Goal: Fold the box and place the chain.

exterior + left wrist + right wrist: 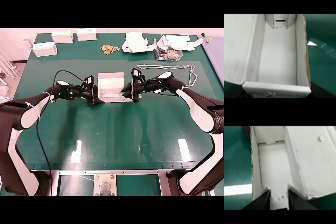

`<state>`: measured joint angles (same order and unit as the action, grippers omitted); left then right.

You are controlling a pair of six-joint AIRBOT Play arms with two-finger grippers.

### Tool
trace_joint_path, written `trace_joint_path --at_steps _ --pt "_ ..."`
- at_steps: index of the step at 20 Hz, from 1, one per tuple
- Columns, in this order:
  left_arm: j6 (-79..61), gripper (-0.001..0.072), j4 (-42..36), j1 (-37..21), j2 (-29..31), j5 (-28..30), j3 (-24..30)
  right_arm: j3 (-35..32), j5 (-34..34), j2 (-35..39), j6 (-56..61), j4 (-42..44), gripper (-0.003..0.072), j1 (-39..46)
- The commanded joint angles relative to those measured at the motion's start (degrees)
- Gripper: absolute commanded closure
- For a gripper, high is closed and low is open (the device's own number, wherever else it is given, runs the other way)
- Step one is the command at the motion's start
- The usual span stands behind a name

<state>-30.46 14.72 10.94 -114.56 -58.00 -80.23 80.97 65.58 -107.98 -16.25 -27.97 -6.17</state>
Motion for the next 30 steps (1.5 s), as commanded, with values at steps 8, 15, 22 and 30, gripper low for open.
trace_joint_path --at_steps 8,15,22,30 --pt "0.0 0.042 0.0 0.0 0.0 -0.1 0.0 0.0 0.8 -1.0 -0.7 0.9 0.0111 -0.7" --pt "0.0 0.042 0.0 0.0 0.0 -0.1 0.0 0.0 2.6 -1.0 4.4 -0.1 0.005 -0.7" --pt "0.0 0.0419 0.0 0.0 0.0 -0.1 0.0 0.6 0.9 -0.9 3.6 -0.1 0.0454 0.7" --pt "0.0 0.042 0.0 0.0 0.0 -0.1 0.0 1.4 12.8 3.2 8.7 -2.9 0.0679 5.8"
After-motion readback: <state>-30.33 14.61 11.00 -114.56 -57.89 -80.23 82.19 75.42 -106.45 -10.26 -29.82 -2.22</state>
